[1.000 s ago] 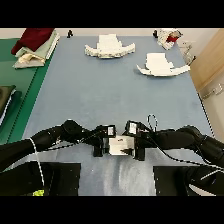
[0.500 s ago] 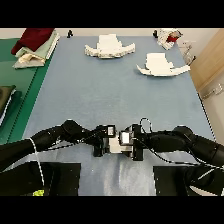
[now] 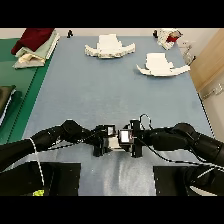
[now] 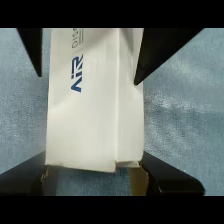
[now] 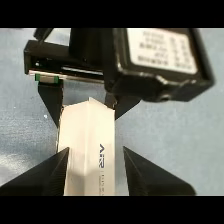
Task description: Fold the box.
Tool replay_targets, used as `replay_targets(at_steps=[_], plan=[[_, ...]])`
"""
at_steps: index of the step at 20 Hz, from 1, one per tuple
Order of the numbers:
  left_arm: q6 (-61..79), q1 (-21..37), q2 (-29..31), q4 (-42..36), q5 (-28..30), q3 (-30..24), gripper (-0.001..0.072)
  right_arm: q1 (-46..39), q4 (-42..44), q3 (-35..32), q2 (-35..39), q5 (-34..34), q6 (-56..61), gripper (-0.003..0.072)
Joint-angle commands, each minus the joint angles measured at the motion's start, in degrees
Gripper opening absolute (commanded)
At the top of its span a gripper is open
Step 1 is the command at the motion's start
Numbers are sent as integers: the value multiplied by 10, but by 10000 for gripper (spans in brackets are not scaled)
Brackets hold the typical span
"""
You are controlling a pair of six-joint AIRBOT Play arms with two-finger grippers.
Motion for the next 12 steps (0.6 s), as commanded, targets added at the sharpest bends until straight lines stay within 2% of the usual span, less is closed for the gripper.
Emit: replay_targets(at_steps=[1, 3, 4, 6, 12], plan=[[1, 0, 0, 0, 0, 0, 519, 0, -11, 2, 7, -1, 2, 498], [1, 0, 0, 0, 0, 0, 520, 0, -16, 2, -4, 0, 2, 398], [1, 0, 0, 0, 0, 0, 519, 0, -16, 2, -12, 0, 2, 397], [1, 0, 0, 0, 0, 0, 519, 1, -14, 2, -25, 0, 4, 279], [1, 0, 0, 0, 0, 0, 519, 1, 6, 0, -28, -22, 4, 259]])
